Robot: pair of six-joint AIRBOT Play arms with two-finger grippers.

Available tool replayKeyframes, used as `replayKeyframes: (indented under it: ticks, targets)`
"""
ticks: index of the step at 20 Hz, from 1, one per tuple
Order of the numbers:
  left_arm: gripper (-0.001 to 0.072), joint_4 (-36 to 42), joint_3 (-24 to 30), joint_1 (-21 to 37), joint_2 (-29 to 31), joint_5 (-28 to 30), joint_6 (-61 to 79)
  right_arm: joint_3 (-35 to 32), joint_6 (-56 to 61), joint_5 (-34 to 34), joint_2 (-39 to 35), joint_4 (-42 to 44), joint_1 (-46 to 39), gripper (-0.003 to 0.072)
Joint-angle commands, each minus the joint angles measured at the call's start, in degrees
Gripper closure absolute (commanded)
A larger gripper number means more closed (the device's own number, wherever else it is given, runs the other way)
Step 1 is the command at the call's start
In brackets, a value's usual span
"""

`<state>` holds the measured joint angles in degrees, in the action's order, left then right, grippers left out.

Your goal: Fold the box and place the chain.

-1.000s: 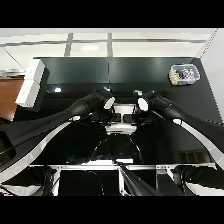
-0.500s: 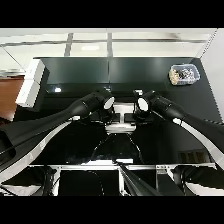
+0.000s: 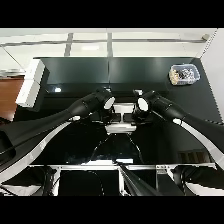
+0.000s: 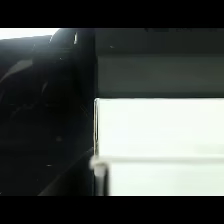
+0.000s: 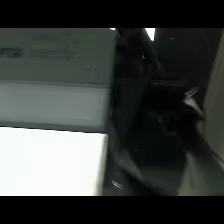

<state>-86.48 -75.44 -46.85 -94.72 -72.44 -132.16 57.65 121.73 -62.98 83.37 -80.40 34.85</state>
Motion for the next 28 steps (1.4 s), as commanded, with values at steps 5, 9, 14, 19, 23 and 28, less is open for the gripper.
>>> replayKeyframes:
  ticks: [5,9,14,19,23,28]
  targets:
    - [0.0681,0.17,-0.04,0.00,0.02,0.24,-0.07,0.20,-8.41,-2.73,-6.95,0.35,0.00,0.0303]
    - [0.0681,0.17,-0.04,0.00,0.02,0.22,-0.07,0.17,-11.69,-7.34,-20.31,-11.93,-1.44,0.0303]
    - [0.0681,0.17,-0.04,0.00,0.00,0.24,-0.07,-0.46,-11.63,-0.15,-24.98,-38.36,-12.28,0.0302]
    - [0.0681,0.20,-0.04,0.00,0.00,0.20,-0.07,-3.02,-4.92,27.47,-18.86,-26.32,-31.80,-0.0034]
    - [0.0681,0.17,-0.04,0.00,0.00,0.22,-0.07,6.40,-5.01,29.55,-5.79,-14.53,-42.05,-0.0034]
    - [0.0681,0.20,-0.04,0.00,-0.02,0.22,-0.07,39.28,-6.23,5.35,16.63,-13.84,-47.28,-0.0034]
